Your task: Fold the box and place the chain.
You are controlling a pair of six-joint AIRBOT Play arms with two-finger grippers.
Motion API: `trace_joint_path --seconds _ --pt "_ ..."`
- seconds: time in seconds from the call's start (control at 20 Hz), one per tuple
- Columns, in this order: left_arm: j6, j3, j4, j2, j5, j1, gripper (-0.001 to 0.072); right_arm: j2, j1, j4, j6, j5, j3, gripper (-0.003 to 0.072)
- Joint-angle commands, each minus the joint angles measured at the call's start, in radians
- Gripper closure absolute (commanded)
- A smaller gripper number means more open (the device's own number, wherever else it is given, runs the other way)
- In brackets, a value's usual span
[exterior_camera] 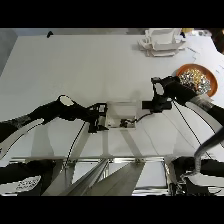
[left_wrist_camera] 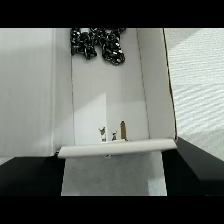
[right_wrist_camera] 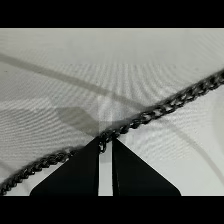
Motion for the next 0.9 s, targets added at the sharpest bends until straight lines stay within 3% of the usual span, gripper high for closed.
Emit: trace_joint_path --seconds 0.0,0.2,0.45,0.65,0.85 --pt "0.0 0.001 0.0 0.0 0.0 0.001 0.0518 0.0 -0.001 -0.011 -0.033 -0.008 -0.001 0.0667" --pt "0.0 0.001 0.0 0.0 0.0 0.001 0.0518 0.085 -0.001 -0.022 -0.094 0.031 -0.001 0.0668" --pt "0.0 0.001 0.0 0.0 0.0 0.001 0.0518 0.305 0.021 0.014 -0.165 0.117 -0.001 0.0668" --pt "0.0 0.001 0.0 0.0 0.0 0.001 0.0518 0.455 0.139 0.09 -0.183 0.147 -0.001 0.0668" --pt "0.0 0.001 0.0 0.0 0.0 0.001 0.0518 0.508 0.31 0.181 -0.182 0.064 -0.001 0.0668"
